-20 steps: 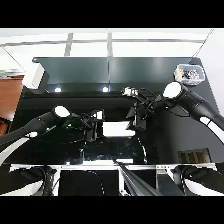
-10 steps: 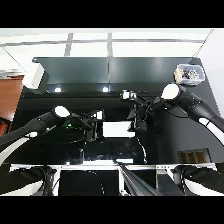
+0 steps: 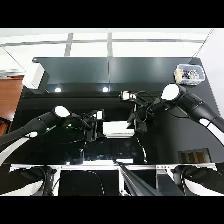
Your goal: Fold the box and place the chain.
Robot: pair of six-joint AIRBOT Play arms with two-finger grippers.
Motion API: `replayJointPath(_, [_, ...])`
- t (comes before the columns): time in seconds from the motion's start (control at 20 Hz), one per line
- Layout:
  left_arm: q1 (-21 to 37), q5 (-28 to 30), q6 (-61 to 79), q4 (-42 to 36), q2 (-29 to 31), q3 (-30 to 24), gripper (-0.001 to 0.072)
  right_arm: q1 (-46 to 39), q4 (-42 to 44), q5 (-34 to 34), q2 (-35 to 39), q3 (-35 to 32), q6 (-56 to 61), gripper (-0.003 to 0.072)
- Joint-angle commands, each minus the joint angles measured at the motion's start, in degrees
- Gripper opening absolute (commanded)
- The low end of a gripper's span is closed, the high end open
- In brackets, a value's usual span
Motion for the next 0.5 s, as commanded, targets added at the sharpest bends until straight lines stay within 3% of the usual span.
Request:
replayJointPath(0.0, [-0.04,-0.07,0.11,0.02,-0.02,0.02,0.0334,0.02,-0.24,-0.44,0.68,0.02,0.94,0.0231])
replayJointPath(0.45, [-0.04,-0.07,0.13,0.04,-0.02,0.02,0.0334,0.04,-1.73,-0.81,0.66,-0.81,2.29,0.0231])
